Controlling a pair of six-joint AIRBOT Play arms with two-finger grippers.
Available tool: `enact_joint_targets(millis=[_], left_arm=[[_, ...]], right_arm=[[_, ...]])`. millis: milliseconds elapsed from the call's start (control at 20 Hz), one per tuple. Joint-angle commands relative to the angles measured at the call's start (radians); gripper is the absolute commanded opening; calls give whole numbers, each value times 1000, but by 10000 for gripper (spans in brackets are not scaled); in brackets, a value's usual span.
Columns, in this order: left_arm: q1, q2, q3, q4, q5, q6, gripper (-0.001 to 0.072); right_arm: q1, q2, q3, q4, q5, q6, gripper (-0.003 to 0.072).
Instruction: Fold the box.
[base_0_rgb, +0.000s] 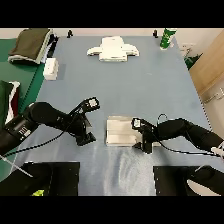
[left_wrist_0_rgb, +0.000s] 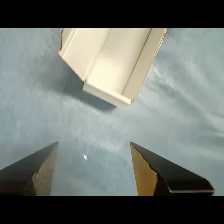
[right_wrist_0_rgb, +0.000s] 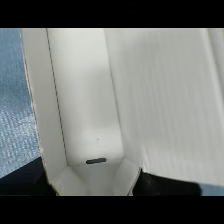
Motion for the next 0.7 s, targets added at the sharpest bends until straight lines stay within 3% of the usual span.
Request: enact_joint_targets(millis=[0, 200, 500, 650], left_arm=[[48, -5, -117, -237, 149, 474, 698], [48, -92, -177, -304, 148, 706, 698], [-5, -200, -183, -393, 179, 788, 698], [-32, -232, -182, -478, 249, 808, 698]], right_arm=[[0, -1, 0, -3, 0, 0, 593], [0, -1, 0, -3, -1, 0, 592], [0, -1, 0, -3, -1, 0, 592], [0, -1, 0, -3, -1, 0, 592]])
